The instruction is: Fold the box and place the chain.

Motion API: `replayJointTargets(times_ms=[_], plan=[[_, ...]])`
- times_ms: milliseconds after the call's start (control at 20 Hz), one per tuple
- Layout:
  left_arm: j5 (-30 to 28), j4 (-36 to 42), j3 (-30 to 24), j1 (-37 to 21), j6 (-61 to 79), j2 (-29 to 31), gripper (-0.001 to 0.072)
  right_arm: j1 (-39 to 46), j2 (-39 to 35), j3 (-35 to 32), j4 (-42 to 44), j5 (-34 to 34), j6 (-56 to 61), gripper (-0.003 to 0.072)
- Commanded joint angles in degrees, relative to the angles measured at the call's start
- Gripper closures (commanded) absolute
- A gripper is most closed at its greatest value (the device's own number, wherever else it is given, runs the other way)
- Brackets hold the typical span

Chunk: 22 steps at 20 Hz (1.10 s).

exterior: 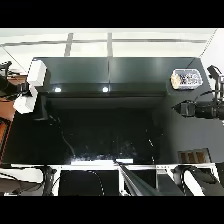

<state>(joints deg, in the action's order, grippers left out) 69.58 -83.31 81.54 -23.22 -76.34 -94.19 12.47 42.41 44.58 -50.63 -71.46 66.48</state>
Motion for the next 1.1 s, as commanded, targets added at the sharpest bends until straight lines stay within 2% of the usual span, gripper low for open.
replayJointTargets(times_ms=[0,200,250,300,350,500,550,600,650,700,750,850,950,1050], plan=[[-6.86,5.2,1.38,-0.7,5.95,-3.08,0.0421,0.02,0.0,0.0,0.09,2.16,1.03,0.0671],[-7.58,9.33,4.5,0.17,7.82,-6.32,0.0418,0.02,0.0,0.0,0.17,2.97,2.1,0.0672],[-8.74,9.25,4.81,0.48,7.8,-6.47,0.0344,0.02,0.0,0.0,0.17,2.93,2.12,0.0671],[-10.62,9.18,4.96,0.76,7.8,-6.38,0.0093,0.02,0.0,0.0,0.22,2.86,2.12,0.0672],[-10.78,9.2,6.01,0.98,7.67,-6.38,-0.0004,0.02,0.0,0.0,0.2,2.78,2.12,0.0671],[-2.43,8.48,14.86,1.75,2.43,-6.03,0.0002,-0.55,0.02,-0.17,0.28,2.73,2.1,0.0672],[1.46,7.04,18.53,2.12,-2.19,-5.75,0.0015,-1.49,0.02,-0.57,0.31,2.89,2.08,0.0671],[6.08,4.35,22.27,2.69,-7.96,-5.14,0.0099,-2.93,0.02,-1.29,0.26,3.32,2.05,0.0671],[9.57,2.82,24.57,3.39,-10.1,-4.02,0.0297,-4.59,0.02,-2.25,0.2,4.13,2.05,0.0671],[10.82,3.28,24.85,4.52,-9.2,-1.68,0.0553,-6.54,0.02,-3.61,0.2,5.99,2.05,0.0671],[10.19,5.09,23.43,5.99,-7.65,1.31,0.069,-8.39,0.02,-5.09,0.13,8.83,2.05,0.0671],[5.31,10.14,15.15,10.64,-3.48,9.81,0.0687,-12.11,0.02,-8.48,-0.35,17.88,2.05,0.0671],[-7.13,9.84,-1.33,16.79,-2.71,21.27,0.0687,-15.34,0.13,-12.09,-1.16,29.27,1.86,0.0672],[-19.52,8.96,-20.63,21.7,-2.73,32.74,0.0687,-17.14,0.39,-14.82,-4.48,38.45,1.86,0.0671]])
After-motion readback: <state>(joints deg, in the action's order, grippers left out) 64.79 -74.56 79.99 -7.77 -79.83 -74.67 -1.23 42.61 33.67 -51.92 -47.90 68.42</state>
